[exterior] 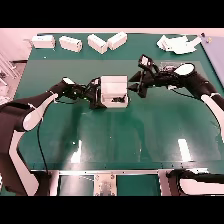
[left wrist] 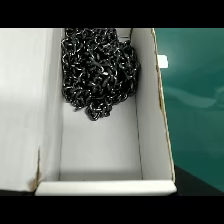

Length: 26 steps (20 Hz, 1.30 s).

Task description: Fold the box and place the chain.

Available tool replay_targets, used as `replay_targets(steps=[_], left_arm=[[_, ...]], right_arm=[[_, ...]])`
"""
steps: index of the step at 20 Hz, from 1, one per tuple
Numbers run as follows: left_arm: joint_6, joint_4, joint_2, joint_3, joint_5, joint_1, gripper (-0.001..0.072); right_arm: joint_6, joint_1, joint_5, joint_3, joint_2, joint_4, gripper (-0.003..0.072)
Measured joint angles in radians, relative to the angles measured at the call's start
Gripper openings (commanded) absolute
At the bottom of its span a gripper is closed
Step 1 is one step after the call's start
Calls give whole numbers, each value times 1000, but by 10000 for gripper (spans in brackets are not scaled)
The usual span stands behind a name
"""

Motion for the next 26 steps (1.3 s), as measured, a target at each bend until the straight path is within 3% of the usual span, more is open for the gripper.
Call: replay_targets(steps=[8,15,24,26], left_arm=[[0,0,0,0,0,0,585],[0,0,0,0,0,0,585],[0,0,0,0,0,0,585],[0,0,0,0,0,0,585]], right_arm=[[-134,-97,62,6,-132,-84,519],[-204,-98,116,106,-288,-92,522],[-215,-56,146,151,-366,-87,521],[-211,-46,147,153,-377,-85,488]])
